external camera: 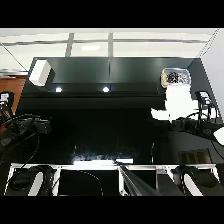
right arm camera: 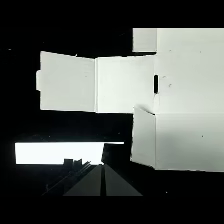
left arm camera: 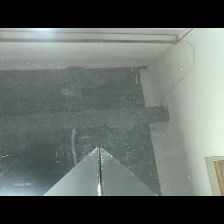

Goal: Fold the box and place the chain.

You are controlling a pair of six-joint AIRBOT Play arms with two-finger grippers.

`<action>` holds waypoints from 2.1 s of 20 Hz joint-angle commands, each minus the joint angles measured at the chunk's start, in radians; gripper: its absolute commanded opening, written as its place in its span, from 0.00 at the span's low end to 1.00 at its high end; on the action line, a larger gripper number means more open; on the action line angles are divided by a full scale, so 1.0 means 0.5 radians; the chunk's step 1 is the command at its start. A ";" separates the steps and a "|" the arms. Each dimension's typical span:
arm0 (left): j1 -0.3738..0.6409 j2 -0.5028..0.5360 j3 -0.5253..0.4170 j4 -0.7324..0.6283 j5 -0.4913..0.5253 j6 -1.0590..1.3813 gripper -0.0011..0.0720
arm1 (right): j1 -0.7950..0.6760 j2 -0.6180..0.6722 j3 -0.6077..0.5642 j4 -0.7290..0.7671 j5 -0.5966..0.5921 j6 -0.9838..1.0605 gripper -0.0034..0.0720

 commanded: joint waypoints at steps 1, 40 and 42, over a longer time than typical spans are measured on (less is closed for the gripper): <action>0.002 0.002 -0.001 0.001 0.000 0.000 0.05 | 0.002 0.001 -0.001 0.000 0.000 0.001 0.07; -0.613 -0.777 0.005 -0.346 0.719 0.113 0.99 | -2.131 -2.486 1.953 0.911 1.221 -1.115 1.00; -0.613 -0.777 0.005 -0.362 0.718 0.112 0.99 | -2.036 -2.590 2.046 0.900 1.206 -1.119 1.00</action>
